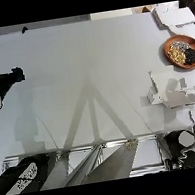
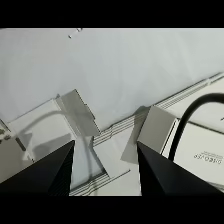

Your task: Fold the box and place the chain.

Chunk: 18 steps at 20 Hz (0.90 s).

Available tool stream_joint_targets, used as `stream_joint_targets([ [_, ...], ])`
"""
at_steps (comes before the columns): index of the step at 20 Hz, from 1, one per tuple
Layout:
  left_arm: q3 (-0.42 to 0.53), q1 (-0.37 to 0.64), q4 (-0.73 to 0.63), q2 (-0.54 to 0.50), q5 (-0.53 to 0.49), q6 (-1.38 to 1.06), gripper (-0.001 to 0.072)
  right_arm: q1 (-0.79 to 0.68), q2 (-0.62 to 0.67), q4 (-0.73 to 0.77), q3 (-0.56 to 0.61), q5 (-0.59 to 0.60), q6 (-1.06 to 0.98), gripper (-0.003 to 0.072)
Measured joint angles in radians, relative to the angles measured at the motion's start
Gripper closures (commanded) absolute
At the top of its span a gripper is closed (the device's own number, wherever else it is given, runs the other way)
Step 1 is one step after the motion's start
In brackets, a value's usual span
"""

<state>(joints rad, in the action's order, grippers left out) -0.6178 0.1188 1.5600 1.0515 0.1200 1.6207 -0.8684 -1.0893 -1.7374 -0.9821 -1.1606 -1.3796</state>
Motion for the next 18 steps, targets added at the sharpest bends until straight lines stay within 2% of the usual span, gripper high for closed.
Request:
stream_joint_targets([
  [4,0.0,0.0,0.0,0.0,0.0,0.0,0.0012,-0.111,-0.083,0.07,-0.029,-0.069,0.077,0.028],
  [9,0.0,0.0,0.0,0.0,0.0,0.0,0.0012,-0.148,-0.183,0.21,-0.043,-0.137,0.211,0.028],
  [13,0.0,0.0,0.0,0.0,0.0,0.0,0.0012,-0.155,-0.235,0.235,-0.045,-0.14,0.278,0.028],
  [18,0.0,0.0,0.0,0.0,0.0,0.0,0.0012,-0.156,-0.285,0.234,-0.046,-0.085,0.307,0.028],
])
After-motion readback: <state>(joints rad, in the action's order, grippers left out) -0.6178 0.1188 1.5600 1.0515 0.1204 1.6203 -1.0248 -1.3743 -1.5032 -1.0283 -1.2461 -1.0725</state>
